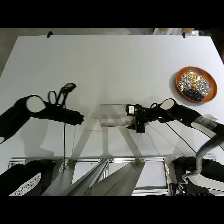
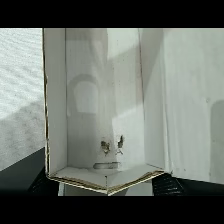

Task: Fold the box and place the chain.

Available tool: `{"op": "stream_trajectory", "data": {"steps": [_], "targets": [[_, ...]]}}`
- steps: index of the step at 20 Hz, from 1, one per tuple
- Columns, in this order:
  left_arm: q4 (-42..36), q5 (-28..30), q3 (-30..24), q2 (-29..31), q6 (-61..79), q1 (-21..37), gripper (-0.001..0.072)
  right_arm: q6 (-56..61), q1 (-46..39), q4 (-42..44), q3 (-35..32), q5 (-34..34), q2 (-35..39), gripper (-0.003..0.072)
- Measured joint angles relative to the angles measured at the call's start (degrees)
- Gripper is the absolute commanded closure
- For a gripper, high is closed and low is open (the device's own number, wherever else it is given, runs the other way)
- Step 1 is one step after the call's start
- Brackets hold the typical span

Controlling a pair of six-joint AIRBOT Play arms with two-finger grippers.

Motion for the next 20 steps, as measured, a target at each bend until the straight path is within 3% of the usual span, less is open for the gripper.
{"op": "stream_trajectory", "data": {"steps": [3, 7, 13, 20], "targets": [[1.86, -0.98, -0.22, 4.35, -1.77, 3.61, 0.0708, 0.00, 0.00, 0.00, 0.00, 0.02, 0.00, 0.0284], [2.51, -1.57, -1.90, 5.75, -4.35, 6.14, 0.0708, 0.00, 0.00, -0.02, 0.00, 0.02, 0.00, 0.0284], [-6.86, 3.10, -5.11, -2.36, -2.14, 3.54, 0.0708, -0.02, 0.00, -0.02, 0.00, 0.02, 0.00, 0.0284], [-10.49, 9.33, -5.79, -11.02, 0.17, -1.22, 0.0706, -0.02, 0.00, -0.02, 0.00, 0.02, 0.00, 0.0284]]}}
